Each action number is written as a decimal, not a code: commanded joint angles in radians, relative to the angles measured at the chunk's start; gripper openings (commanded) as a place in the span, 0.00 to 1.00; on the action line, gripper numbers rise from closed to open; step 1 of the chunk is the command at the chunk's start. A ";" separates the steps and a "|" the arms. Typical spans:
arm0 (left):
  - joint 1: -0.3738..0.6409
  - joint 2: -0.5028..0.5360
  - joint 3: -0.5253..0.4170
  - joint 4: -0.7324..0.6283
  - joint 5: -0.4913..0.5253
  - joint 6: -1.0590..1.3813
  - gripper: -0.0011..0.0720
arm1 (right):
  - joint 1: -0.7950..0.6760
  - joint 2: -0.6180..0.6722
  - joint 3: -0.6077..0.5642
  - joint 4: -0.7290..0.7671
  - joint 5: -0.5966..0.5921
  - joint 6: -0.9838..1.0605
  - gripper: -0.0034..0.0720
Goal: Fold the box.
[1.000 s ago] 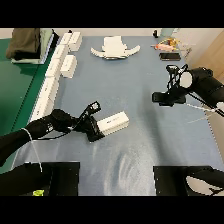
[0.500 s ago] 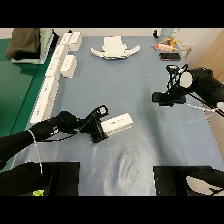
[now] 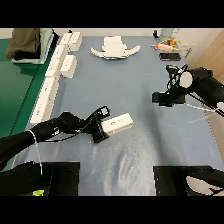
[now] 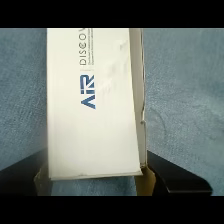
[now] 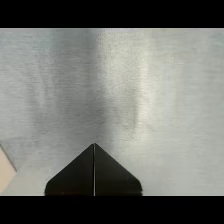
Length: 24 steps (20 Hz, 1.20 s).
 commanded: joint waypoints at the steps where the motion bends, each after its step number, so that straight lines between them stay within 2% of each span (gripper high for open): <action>1: 0.002 0.000 0.005 0.000 -0.011 0.000 1.00 | 0.002 0.000 0.000 0.003 0.000 0.000 0.05; 4: 0.002 0.000 0.005 0.000 -0.011 0.000 0.99 | 0.002 0.000 0.000 0.005 0.000 0.000 0.05; 5: 0.002 0.000 0.005 0.000 -0.011 0.000 0.88 | 0.002 0.000 0.000 0.005 0.000 0.000 0.05; 6: 0.002 0.000 0.005 0.000 -0.012 0.000 0.69 | 0.002 0.000 0.000 0.005 0.000 0.000 0.05; 7: 0.002 0.000 0.005 0.000 -0.017 0.000 0.64 | 0.002 0.000 0.000 0.005 0.001 0.000 0.05; 18: 0.003 0.000 0.005 0.000 -0.015 0.000 0.64 | 0.002 0.000 0.000 0.013 0.001 0.000 0.05; 24: 0.004 0.034 0.005 0.005 0.112 -0.012 0.64 | 0.001 0.000 0.000 0.013 0.001 0.000 0.05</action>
